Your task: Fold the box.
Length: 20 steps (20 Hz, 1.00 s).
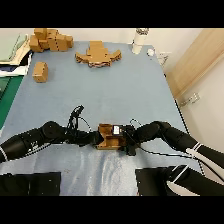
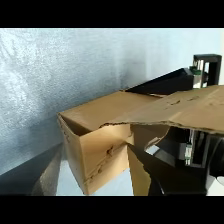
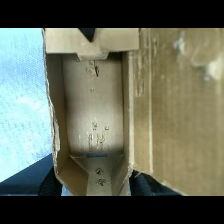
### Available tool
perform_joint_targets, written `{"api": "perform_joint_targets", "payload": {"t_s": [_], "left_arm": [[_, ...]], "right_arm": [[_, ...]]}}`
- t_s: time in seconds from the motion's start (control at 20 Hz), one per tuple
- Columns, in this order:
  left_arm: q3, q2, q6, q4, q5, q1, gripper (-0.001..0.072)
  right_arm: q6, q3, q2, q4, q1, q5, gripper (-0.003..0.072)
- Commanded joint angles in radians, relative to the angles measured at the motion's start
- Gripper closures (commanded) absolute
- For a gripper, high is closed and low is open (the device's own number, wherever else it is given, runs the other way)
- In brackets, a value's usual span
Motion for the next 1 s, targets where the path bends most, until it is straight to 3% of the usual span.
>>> {"api": "perform_joint_targets", "payload": {"t_s": [0.0,0.2,0.35,0.95], "left_arm": [[0.024,-0.005,-0.137,0.129,-0.018,-0.012,0.0122],[0.116,-0.006,-0.552,0.536,-0.055,-0.100,0.0122],[0.185,-0.011,-0.822,0.798,-0.161,-0.157,0.0122],[0.402,-0.236,-0.934,0.930,-0.378,-0.261,0.0123]], "right_arm": [[0.000,0.001,0.000,0.000,0.000,0.000,0.0181],[0.000,0.001,0.000,0.000,0.000,0.000,0.0181],[0.000,0.001,0.000,0.000,0.000,0.000,0.0181],[0.000,0.001,0.000,0.000,0.000,0.000,0.0181]]}}
